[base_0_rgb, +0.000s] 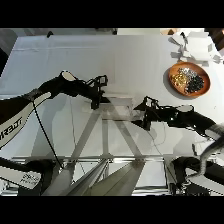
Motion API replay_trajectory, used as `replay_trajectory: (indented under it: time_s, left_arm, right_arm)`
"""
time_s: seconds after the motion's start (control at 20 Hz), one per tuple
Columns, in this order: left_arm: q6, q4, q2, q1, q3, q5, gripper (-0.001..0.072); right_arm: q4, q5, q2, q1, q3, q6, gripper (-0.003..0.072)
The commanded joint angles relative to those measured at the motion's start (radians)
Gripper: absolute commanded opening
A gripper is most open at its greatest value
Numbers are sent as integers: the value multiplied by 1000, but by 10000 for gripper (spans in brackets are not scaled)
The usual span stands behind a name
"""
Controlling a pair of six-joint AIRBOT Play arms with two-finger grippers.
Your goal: Fold the box and place the chain.
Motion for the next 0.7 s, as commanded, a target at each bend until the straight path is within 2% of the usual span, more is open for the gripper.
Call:
replay_trajectory:
  time_s: [0.0, 0.2, 0.65]
  left_arm:
    - [0, 0, -1, -1, -1, 0, 10]
    - [0, 0, -1, -1, -1, 0, 10]
    - [0, 0, -1, -1, -1, 0, 10]
  right_arm:
    - [36, -34, -1, 4, 0, 108, 712]
    - [180, -45, -1, 4, 0, 92, 710]
    - [175, -33, -1, 4, 2, 106, 707]
